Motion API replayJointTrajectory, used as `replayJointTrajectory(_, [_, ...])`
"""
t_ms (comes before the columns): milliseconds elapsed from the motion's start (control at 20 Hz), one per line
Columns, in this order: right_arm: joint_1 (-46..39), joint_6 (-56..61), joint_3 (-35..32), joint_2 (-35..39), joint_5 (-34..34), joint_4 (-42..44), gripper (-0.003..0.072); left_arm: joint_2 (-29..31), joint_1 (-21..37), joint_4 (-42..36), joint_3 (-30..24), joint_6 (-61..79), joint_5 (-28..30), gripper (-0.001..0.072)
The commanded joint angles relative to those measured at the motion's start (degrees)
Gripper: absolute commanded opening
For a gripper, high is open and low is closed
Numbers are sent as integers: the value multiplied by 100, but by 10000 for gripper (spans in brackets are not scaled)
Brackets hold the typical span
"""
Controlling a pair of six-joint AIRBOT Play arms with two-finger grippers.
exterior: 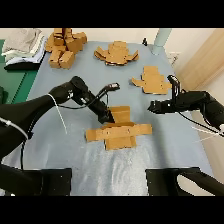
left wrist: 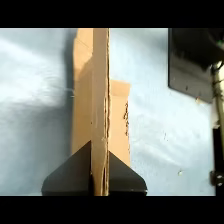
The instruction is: Fold the box.
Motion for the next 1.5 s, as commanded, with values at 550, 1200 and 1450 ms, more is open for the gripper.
replayJointTrajectory(550, [72, 68, 37, -103, 24, 323, 118, 238, -212, 221, -125, 297, 83, 9])
replayJointTrajectory(1200, [72, 46, 31, -103, -92, 382, 118, -210, 11, 57, -129, 236, 170, 11])
replayJointTrajectory(1450, [72, 39, 31, -103, -190, 380, 89, -212, 26, 42, -153, 243, 160, 12])
